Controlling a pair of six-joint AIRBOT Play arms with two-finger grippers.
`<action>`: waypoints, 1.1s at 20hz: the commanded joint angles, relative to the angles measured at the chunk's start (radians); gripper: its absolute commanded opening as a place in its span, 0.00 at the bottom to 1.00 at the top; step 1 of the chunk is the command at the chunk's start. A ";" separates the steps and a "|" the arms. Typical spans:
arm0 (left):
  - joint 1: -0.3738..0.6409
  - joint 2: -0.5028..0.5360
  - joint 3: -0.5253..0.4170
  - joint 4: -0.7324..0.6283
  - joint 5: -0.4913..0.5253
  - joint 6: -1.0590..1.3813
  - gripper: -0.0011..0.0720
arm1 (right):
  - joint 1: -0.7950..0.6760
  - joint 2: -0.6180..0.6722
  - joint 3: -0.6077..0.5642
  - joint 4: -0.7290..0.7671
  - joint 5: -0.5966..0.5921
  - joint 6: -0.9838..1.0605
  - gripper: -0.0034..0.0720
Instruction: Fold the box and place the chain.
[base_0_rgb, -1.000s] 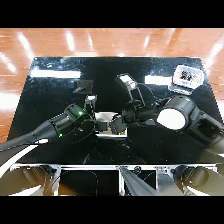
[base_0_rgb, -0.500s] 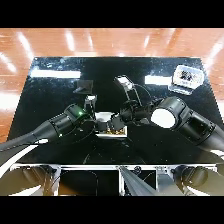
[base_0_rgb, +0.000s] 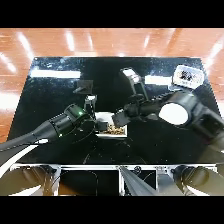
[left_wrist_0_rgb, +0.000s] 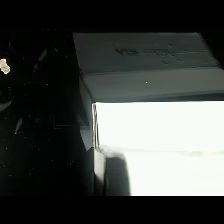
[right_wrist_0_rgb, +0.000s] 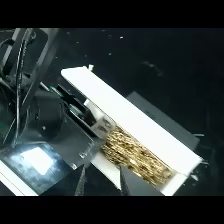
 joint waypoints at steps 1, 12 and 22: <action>0.000 0.001 0.002 0.000 -0.001 -0.001 0.04 | -0.071 0.085 0.013 -0.108 0.137 0.034 0.44; 0.003 0.001 0.050 -0.011 0.011 0.000 0.53 | -0.284 0.218 0.012 -0.167 0.335 0.053 0.44; 0.011 0.109 0.176 0.012 0.272 0.241 0.78 | -0.283 0.218 0.012 -0.167 0.359 0.014 0.44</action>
